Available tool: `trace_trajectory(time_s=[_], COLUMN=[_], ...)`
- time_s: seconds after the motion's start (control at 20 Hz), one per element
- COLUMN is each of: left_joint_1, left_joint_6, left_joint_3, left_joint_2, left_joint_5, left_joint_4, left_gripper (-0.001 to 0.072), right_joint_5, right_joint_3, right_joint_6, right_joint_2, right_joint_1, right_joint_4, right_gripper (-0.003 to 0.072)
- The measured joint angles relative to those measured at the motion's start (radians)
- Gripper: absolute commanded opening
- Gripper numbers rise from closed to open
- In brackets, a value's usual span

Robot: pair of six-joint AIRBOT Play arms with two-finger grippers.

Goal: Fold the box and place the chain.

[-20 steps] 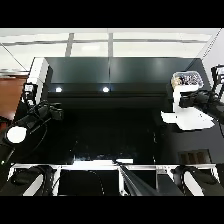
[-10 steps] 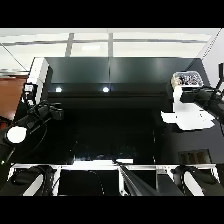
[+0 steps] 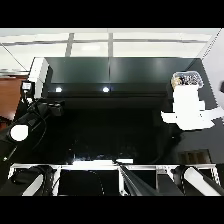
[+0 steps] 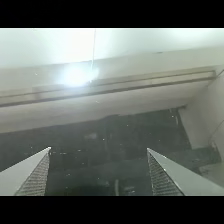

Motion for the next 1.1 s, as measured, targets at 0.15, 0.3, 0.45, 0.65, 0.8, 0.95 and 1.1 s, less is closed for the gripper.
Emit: trace_trajectory(time_s=[0.15, 0.3, 0.45, 0.65, 0.8, 0.95, 1.1], left_joint_1=[0.002, 0.003, 0.004, 0.004, 0.004, 0.004, 0.004], left_joint_6=[0.0, 0.0, -0.001, -0.001, -0.001, -0.001, -0.001], left_joint_3=[0.0, 0.0, 0.0, 0.0, 0.0, 0.0, 0.0], left_joint_2=[-0.028, -0.055, -0.072, -0.08, -0.082, -0.082, -0.082], left_joint_5=[0.004, 0.006, 0.007, 0.008, 0.009, 0.01, 0.01], left_joint_4=[-0.002, -0.002, -0.003, -0.005, -0.006, -0.006, -0.006], left_gripper=[0.071, 0.0709, 0.0709, 0.0709, 0.0709, 0.0709, 0.0709], right_joint_5=[0.229, 0.463, 0.563, 0.565, 0.563, 0.588, 0.647], right_joint_3=[0.152, 0.229, 0.261, 0.286, 0.3, 0.307, 0.309], right_joint_6=[0.014, -0.145, -0.282, -0.394, -0.429, -0.444, -0.453], right_joint_2=[-0.175, -0.305, -0.379, -0.435, -0.458, -0.462, -0.436], right_joint_1=[-0.196, -0.276, -0.274, -0.211, -0.164, -0.143, -0.134], right_joint_4=[-0.104, -0.121, -0.126, -0.131, -0.175, -0.207, -0.157], right_gripper=[0.0719, 0.0719, 0.0718, 0.0563, 0.0061, 0.0018, 0.0018])
